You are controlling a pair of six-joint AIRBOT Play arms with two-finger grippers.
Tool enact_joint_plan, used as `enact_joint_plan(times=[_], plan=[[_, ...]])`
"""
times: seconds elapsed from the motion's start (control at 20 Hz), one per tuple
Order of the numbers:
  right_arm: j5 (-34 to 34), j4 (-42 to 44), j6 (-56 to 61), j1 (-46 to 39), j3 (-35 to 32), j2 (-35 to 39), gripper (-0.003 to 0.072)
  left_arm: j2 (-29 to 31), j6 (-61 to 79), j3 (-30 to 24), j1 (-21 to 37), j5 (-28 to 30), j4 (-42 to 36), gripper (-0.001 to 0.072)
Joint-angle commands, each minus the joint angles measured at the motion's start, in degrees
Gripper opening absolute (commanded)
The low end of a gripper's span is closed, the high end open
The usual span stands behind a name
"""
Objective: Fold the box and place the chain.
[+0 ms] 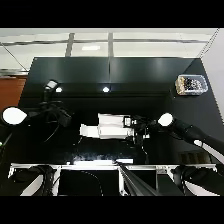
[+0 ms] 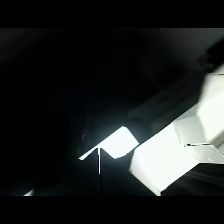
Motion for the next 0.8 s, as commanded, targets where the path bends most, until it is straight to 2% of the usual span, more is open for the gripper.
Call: enact_joint_plan(times=[0.0, 0.15, 0.3, 0.45, 0.6, 0.75], plan=[[0.09, -0.02, -0.07, 0.0, -0.02, 0.0, 0.0129, -2.99, -14.45, -2.4, 9.03, -10.8, 1.92, 0.0026], [0.09, -0.02, -0.07, 0.0, -0.02, 0.02, 0.0129, -10.58, -20.68, -4.92, 9.01, -12.85, -3.89, 0.0025], [0.11, -0.02, -0.07, 0.0, -0.02, 0.0, 0.0129, -19.47, -15.5, -5.25, 7.5, -11.98, -14.29, 0.0026], [0.11, -0.04, -0.07, 0.02, -0.02, 0.0, 0.0129, -25.92, -10.25, -5.18, 4.33, -9.99, -22.49, 0.0027], [0.11, -0.02, -0.07, 0.0, -0.02, 0.0, 0.0129, -28.96, -5.97, -5.18, 0.63, -9.62, -26.25, 0.0027], [0.11, -0.04, -0.07, 0.0, -0.02, 0.0, 0.0129, -27.63, -2.43, -4.72, -1.36, -10.32, -28.33, 0.0029]])
